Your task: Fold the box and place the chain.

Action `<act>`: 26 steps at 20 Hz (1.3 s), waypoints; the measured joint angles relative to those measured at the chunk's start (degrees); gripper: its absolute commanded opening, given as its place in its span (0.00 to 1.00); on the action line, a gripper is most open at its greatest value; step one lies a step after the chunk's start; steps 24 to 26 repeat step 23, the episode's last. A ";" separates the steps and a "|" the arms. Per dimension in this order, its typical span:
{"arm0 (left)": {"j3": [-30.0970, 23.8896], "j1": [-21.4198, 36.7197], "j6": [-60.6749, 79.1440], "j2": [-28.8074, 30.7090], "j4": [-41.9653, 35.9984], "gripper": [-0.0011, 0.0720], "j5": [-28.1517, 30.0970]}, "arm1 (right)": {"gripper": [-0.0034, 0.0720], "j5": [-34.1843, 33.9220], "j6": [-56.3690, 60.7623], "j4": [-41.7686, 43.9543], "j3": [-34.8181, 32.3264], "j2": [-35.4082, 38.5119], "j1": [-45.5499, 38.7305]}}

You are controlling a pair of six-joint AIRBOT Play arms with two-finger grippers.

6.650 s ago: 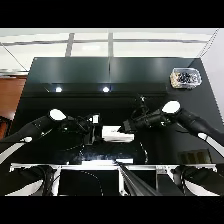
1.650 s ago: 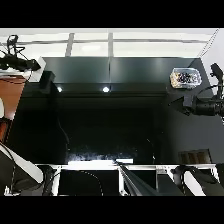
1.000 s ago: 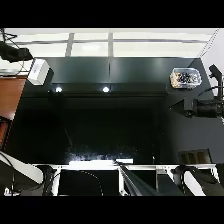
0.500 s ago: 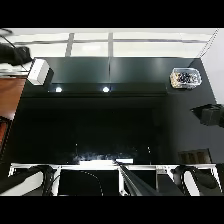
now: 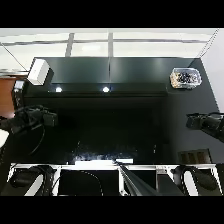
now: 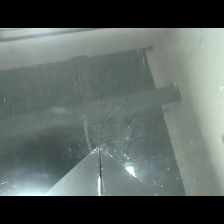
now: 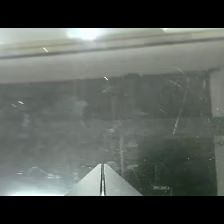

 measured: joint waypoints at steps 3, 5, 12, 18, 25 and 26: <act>-3.17 -0.33 -0.11 3.48 0.13 0.05 2.49 | 0.06 -1.03 -0.48 -0.28 -1.77 0.11 0.00; -4.09 -0.44 -0.28 4.52 0.07 0.05 3.02 | 0.06 -0.90 -0.70 -0.39 -2.27 0.17 0.00; -5.03 -0.50 -0.50 5.55 -0.04 0.05 4.07 | 0.06 -0.59 -0.90 -0.55 -2.78 0.20 0.00; -5.11 -0.50 -0.50 5.64 -0.07 0.05 4.17 | 0.06 -0.59 -0.92 -0.55 -2.80 0.20 0.00; -5.11 -0.50 -0.50 5.64 -0.07 0.05 4.24 | 0.06 -0.57 -0.92 -0.55 -2.80 0.20 0.00; -5.11 -0.50 -0.50 5.64 -0.07 0.05 4.24 | 0.06 -0.57 -0.92 -0.55 -2.80 0.20 0.00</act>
